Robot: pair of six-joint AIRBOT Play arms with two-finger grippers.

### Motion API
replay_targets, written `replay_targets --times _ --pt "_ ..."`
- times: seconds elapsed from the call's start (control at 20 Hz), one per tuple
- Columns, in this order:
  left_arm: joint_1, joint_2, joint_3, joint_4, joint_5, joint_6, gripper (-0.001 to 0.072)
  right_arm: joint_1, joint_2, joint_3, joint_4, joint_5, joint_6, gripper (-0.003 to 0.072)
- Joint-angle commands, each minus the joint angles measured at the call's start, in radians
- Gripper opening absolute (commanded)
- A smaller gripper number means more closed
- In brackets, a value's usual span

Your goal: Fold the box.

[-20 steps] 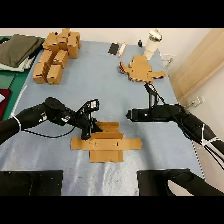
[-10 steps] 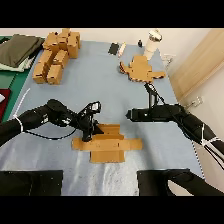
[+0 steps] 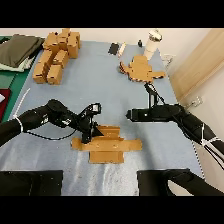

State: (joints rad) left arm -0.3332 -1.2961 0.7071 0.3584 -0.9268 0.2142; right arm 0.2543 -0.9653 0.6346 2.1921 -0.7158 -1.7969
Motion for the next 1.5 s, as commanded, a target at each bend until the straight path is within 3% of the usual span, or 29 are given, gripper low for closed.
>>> replay_targets --times 0.0,0.1,0.3,0.4,0.6,0.8,0.85,0.95,1.15,1.45 --pt "0.000 0.000 0.000 0.010 0.002 -0.005 0.0015 0.000 0.003 0.000 0.000 -0.038 0.008 0.0002" --pt "0.000 0.000 0.000 0.009 0.002 -0.005 0.0015 0.015 0.032 0.000 -0.056 -0.110 0.084 0.0002" --pt "0.000 0.000 0.000 0.008 0.002 -0.003 0.0015 0.127 0.175 0.000 -0.439 -0.305 0.554 0.0002" --pt "0.000 0.000 0.000 0.008 0.001 -0.003 0.0015 0.242 0.243 -0.002 -0.479 -0.387 0.631 0.0001" --pt "0.000 -0.001 0.000 0.008 0.001 -0.003 0.0015 0.617 0.286 -0.023 -0.539 -0.372 0.688 0.0002" --pt "0.000 -0.001 0.000 0.008 0.000 -0.003 0.0015 1.099 0.283 -0.129 -0.829 -0.257 0.812 0.0003" --pt "0.000 0.000 0.000 0.008 0.001 -0.003 0.0015 1.192 0.281 -0.163 -0.895 -0.232 0.821 0.0023" --pt "0.000 -0.001 0.000 0.008 0.002 -0.003 0.0015 1.294 0.250 -0.204 -1.011 -0.221 0.840 0.0500" --pt "0.000 -0.001 0.000 0.008 0.001 -0.003 0.0015 1.299 0.174 -0.204 -1.148 -0.211 0.835 0.0506" --pt "0.000 0.000 0.000 0.008 0.001 -0.003 0.0015 1.297 0.062 -0.204 -1.201 -0.181 0.835 0.0505"
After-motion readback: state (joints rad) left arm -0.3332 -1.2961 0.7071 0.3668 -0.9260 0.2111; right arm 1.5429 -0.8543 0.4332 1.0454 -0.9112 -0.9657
